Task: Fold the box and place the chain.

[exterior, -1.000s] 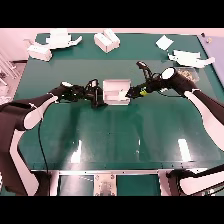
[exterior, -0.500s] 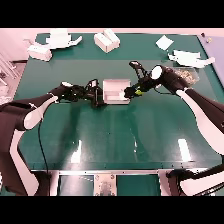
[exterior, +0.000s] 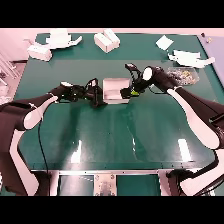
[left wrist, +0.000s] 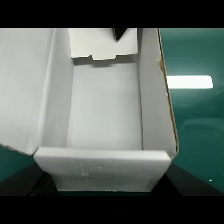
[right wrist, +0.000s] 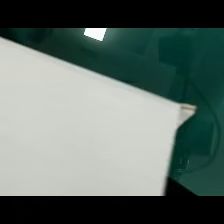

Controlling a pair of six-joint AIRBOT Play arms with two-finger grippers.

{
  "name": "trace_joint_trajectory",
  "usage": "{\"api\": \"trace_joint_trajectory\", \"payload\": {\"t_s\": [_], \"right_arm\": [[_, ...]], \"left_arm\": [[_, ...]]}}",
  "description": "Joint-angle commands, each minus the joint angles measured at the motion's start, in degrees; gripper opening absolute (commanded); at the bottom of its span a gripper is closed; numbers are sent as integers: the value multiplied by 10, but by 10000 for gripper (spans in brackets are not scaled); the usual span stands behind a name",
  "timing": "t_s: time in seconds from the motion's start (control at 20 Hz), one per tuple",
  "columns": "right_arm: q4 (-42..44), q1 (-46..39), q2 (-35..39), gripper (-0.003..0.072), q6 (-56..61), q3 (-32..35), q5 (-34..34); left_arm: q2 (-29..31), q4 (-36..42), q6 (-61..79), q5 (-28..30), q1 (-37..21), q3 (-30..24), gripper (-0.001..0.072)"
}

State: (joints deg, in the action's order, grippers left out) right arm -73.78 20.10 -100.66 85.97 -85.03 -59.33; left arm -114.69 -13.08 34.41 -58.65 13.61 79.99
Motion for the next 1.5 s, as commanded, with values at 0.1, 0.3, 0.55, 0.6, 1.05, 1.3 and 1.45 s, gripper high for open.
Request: {"api": "trace_joint_trajectory", "payload": {"t_s": [0.1, 0.3, 0.55, 0.6, 1.05, 1.3, 1.45], "right_arm": [[-49, 6, -20, 339, 21, -28, -38], [-75, 5, -22, 301, 40, -35, -56], [-88, 5, -32, 303, 56, -43, -70], [-89, 5, -40, 302, 56, -51, -79], [-90, 5, -73, 298, 172, -104, -129], [-92, 5, -74, 298, 215, -103, -149], [-99, 5, -74, 299, 228, -103, -149]], "left_arm": [[0, -2, 1, -4, 0, 0, 468], [0, -2, 1, -4, 0, 0, 468], [0, -2, 0, -4, 0, 0, 468], [0, -2, 0, -4, 0, 0, 468], [0, -2, 0, -4, 0, 0, 468], [0, -2, 0, -3, 0, 0, 468], [0, -3, 0, -4, 0, 0, 468]]}}
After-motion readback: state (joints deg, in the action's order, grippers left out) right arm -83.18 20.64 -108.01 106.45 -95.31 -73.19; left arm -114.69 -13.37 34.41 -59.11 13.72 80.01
